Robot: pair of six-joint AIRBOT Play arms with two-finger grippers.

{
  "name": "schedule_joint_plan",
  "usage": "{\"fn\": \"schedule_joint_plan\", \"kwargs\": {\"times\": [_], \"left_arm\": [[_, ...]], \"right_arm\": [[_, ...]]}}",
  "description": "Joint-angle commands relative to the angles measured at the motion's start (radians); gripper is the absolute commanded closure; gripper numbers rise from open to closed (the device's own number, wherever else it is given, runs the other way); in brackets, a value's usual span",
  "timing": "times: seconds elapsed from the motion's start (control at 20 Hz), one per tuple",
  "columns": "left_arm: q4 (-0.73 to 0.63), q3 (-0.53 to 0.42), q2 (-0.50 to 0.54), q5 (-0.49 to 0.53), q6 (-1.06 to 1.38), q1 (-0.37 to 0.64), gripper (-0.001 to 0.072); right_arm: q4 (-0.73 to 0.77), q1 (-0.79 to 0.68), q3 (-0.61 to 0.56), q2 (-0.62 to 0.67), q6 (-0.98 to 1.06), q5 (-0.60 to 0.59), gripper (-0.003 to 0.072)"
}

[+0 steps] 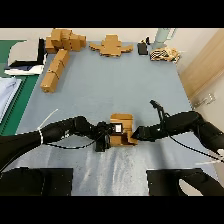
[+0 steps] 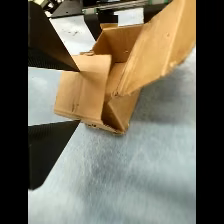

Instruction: Fold the box.

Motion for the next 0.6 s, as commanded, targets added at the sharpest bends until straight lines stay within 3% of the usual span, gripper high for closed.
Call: {"fn": "schedule_joint_plan", "kwargs": {"times": [0.0,0.15,0.55], "left_arm": [[0.0,0.001,0.0,0.0,0.0,0.0,0.0353],[0.0,0.001,0.0,0.0,0.0,0.0,0.0353],[0.0,0.001,0.0,0.0,0.0,0.0,0.0352]], "right_arm": [[-0.015,0.069,0.004,-0.069,0.06,0.058,0.0207],[-0.051,0.115,0.029,-0.098,0.161,0.107,0.0207],[-0.613,0.444,0.184,-0.126,0.873,0.11,0.0213]]}}
